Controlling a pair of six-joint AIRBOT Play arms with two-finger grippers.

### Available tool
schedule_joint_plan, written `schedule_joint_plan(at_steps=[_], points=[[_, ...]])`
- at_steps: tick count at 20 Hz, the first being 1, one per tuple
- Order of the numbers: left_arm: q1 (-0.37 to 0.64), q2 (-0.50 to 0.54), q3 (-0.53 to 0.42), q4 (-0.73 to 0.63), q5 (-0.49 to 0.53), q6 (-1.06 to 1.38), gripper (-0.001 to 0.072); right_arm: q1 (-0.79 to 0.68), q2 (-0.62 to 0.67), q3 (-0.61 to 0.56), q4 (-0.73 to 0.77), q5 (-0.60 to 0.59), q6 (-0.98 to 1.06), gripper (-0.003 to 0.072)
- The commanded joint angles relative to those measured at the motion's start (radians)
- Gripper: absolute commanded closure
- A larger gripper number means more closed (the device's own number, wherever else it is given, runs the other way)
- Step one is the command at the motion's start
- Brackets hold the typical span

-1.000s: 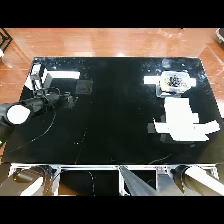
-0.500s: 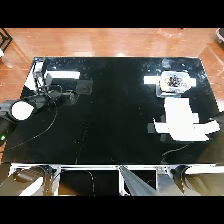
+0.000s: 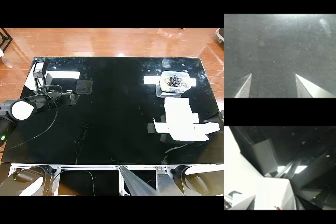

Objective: Fold the box and place the chain.

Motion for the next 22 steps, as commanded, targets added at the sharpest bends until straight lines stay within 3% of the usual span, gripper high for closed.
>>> schedule_joint_plan(at_steps=[1, 4, 7, 9, 13, 14, 18, 20, 22], points=[[0.0, 0.0, 0.001, -0.002, 0.002, 0.0, 0.0082, 0.002, -0.005, -0.003, -0.004, 0.017, 0.005, 0.0149], [0.0, 0.0, 0.001, -0.003, 0.002, 0.0, 0.0082, 0.015, -0.005, -0.022, -0.071, 0.003, 0.005, 0.015], [0.0, 0.0, 0.001, -0.002, 0.002, 0.0, 0.0082, 0.018, -0.005, -0.024, -0.018, -0.006, 0.002, 0.0152], [0.0, 0.0, 0.001, -0.002, 0.002, 0.0, 0.0082, 0.018, -0.005, -0.024, -0.01, 0.01, 0.0, 0.0352], [0.0, 0.0, 0.001, -0.002, 0.002, 0.0, 0.0082, 0.018, -0.005, -0.024, -0.01, 0.024, -0.015, 0.0413], [0.0, 0.0, 0.001, -0.002, 0.002, 0.0, 0.0082, 0.018, -0.005, -0.024, -0.01, 0.024, -0.019, 0.0554], [0.0, 0.0, 0.001, -0.002, 0.003, 0.0, 0.0082, 0.018, -0.005, -0.037, 0.029, 0.031, -0.061, 0.0559], [0.0, 0.0, 0.001, -0.003, 0.002, 0.0, 0.0082, 0.018, -0.005, -0.047, 0.065, 0.032, -0.072, 0.0664], [0.0, 0.0, 0.001, -0.002, 0.004, 0.0, 0.0082, 0.026, -0.005, -0.053, 0.111, 0.049, -0.073, 0.0664]])
